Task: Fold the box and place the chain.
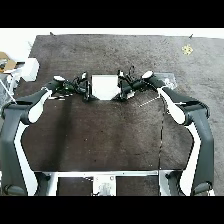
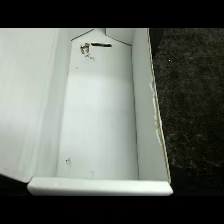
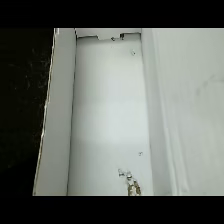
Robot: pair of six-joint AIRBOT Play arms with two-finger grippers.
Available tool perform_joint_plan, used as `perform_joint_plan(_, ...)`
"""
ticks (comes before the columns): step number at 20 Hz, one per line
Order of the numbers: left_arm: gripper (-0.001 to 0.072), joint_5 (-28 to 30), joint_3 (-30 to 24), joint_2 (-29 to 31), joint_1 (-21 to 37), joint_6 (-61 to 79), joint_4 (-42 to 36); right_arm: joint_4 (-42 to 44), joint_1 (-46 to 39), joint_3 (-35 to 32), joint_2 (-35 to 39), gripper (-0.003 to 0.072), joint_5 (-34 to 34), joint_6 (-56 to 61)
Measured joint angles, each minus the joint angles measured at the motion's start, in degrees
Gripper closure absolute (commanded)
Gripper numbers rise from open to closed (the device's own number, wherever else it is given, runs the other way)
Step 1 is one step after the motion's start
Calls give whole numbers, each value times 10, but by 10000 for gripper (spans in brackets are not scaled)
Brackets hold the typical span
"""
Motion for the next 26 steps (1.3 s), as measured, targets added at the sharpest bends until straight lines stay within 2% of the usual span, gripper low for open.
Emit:
perform_joint_plan(3,525,0,0,0,0,0,0,-22,1,0,12,-1,3,16)
perform_joint_plan(9,525,4,0,0,0,0,-1,-141,-4,0,64,0,12,82)
perform_joint_plan(13,525,3,0,0,0,0,-1,-184,-10,0,109,2,20,128)
perform_joint_plan(14,525,2,0,0,0,0,0,-189,-14,0,123,35,25,141)
perform_joint_plan(16,526,1,0,0,0,0,0,-185,-18,0,144,496,27,164)
perform_joint_plan(17,525,0,0,0,0,0,0,-167,-18,0,152,658,31,172)
perform_joint_plan(18,526,0,0,0,0,0,0,-141,-19,0,158,683,37,179)
perform_joint_plan(21,526,0,0,0,0,0,1,-56,-12,0,160,684,22,189)
perform_joint_plan(26,526,0,0,0,0,0,0,19,6,0,131,684,-95,194)
